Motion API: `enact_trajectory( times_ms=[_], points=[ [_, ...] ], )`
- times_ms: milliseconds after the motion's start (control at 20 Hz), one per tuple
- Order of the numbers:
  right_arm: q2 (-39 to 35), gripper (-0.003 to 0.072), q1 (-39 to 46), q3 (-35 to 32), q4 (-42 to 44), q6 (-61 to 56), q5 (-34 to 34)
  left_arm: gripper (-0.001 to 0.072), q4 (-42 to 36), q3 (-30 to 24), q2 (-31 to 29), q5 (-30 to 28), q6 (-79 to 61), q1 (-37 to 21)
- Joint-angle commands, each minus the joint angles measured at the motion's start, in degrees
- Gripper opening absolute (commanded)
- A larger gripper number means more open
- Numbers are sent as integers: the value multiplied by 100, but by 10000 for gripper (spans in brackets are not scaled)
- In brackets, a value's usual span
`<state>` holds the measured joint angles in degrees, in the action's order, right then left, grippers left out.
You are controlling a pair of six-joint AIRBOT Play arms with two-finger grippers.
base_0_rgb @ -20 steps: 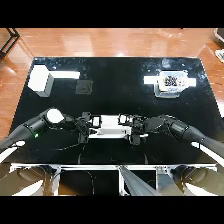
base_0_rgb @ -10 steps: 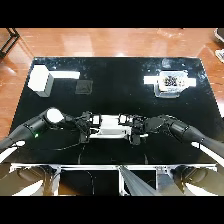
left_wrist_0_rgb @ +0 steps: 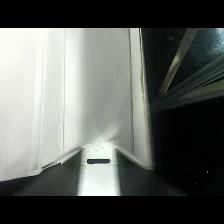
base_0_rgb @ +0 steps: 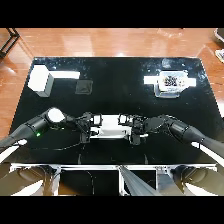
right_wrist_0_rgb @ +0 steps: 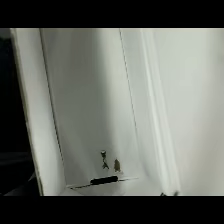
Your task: Fold the box and place the chain.
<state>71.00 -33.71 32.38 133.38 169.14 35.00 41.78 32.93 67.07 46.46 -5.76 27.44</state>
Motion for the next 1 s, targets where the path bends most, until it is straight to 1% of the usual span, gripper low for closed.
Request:
enact_trajectory(
  times_ms=[0,50,150,250,300,350,400,450,550,650,700,800,900,950],
  points=[
    [0,216,-2,-2,4,-2,-2,480,-114,7,15,13,-4,2],
    [0,217,-2,-2,4,-4,-4,470,-116,7,15,13,-2,2],
    [0,217,-2,-2,4,-4,-2,317,-116,7,15,31,-4,2],
    [0,217,-2,-2,4,-4,-2,443,-179,7,15,28,-2,7],
    [0,216,-2,-2,4,-4,-2,437,-179,7,13,28,0,7],
    [0,217,-2,-2,4,-4,-2,310,-160,13,-4,31,42,-4],
    [0,217,-2,-2,4,-4,-2,51,33,37,-61,44,212,-42],
    [0,217,-2,-2,4,-4,0,24,411,85,-177,103,599,-98],
    [0,216,-2,-2,4,-4,0,23,1202,190,-581,284,2212,-315],
    [0,216,-2,-2,7,-4,-2,23,1937,337,-1163,734,3595,-664],
    [0,217,-2,-2,7,-4,-2,24,2114,365,-1471,903,4063,-909],
    [0,217,-2,-2,7,-4,-2,26,2149,367,-1891,1189,4771,-1506],
    [0,216,-2,-2,7,-4,0,24,2367,334,-1915,1764,5324,-2050],
    [0,216,-2,-2,4,-4,0,24,2527,223,-1849,1932,5786,-2264]
  ],
)
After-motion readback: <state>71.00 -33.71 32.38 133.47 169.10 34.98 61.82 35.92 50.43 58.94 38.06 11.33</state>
